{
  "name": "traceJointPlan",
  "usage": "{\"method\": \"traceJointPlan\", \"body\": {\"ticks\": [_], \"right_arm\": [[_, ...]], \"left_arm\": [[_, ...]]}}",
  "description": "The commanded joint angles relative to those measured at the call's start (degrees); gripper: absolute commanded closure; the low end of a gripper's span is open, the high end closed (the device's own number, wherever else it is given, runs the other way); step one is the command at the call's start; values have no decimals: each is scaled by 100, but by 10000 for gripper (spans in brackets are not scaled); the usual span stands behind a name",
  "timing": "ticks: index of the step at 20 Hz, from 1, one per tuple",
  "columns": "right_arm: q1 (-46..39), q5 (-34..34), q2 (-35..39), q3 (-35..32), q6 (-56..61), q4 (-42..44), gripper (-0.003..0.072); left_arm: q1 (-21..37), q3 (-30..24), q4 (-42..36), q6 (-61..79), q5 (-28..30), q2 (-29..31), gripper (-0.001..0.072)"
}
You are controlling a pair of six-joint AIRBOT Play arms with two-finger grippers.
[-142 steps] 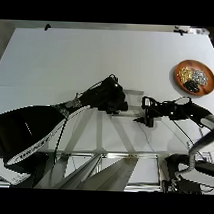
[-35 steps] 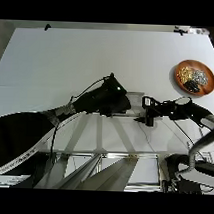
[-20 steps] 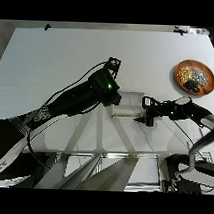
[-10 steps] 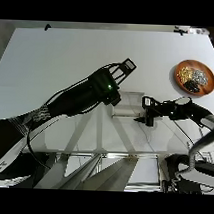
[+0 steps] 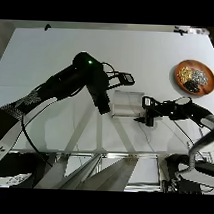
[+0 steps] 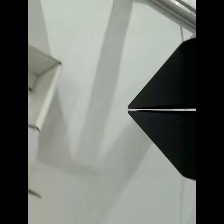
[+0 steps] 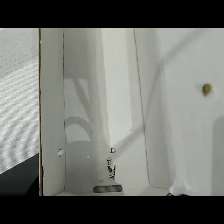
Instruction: Fold the box and place the chain.
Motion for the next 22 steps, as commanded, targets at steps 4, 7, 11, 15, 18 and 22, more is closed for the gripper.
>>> {"method": "traceJointPlan", "body": {"ticks": [4, 7, 11, 15, 18, 22], "right_arm": [[2, 0, 0, -2, 2, 2, 274], [2, 0, 0, -2, 2, 2, 274], [2, 0, 0, -2, 2, 0, 274], [2, 2, 0, -2, 2, 2, 274], [2, 0, 0, -2, 2, 2, 274], [2, 0, 0, -2, 2, 0, 274]], "left_arm": [[584, -992, -1244, 1266, -1388, 247, 684], [680, -1751, -1246, 1364, -2758, 485, 250], [675, -2118, -1561, 2603, -3438, 442, 2], [817, -2428, -2315, 4942, -2719, 437, 1], [892, -2610, -2529, 5191, -2752, 431, 1], [850, -2691, -3016, 5191, -2979, 354, -1]]}}
